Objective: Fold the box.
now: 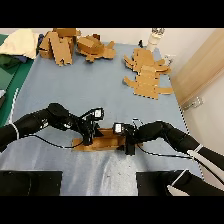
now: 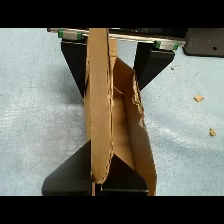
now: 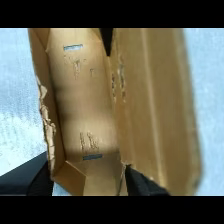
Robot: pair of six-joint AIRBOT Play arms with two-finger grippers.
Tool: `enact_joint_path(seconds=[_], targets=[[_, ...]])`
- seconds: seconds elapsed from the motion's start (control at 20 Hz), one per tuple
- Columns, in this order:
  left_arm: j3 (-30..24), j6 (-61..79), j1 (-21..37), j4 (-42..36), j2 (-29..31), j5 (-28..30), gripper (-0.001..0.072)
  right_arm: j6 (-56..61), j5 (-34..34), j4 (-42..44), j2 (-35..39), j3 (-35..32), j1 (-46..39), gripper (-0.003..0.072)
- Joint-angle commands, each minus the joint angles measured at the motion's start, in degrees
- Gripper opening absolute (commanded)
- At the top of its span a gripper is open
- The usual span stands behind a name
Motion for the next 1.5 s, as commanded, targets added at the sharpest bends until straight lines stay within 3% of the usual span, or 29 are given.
enact_joint_path(seconds=[0.0,0.3,1.45], targets=[[0.0,0.02,0.04,0.02,-0.02,0.0,0.0014,-0.07,-0.55,0.13,-0.11,-0.04,-0.02,0.0653],[0.0,0.02,0.04,0.0,-0.02,0.02,0.0014,-0.07,-3.93,0.07,-0.11,-0.09,-0.02,0.0653],[0.0,0.0,0.04,-1.09,-0.02,0.0,0.0014,0.0,-1.68,-0.04,-0.13,-0.09,0.72,0.0652]])
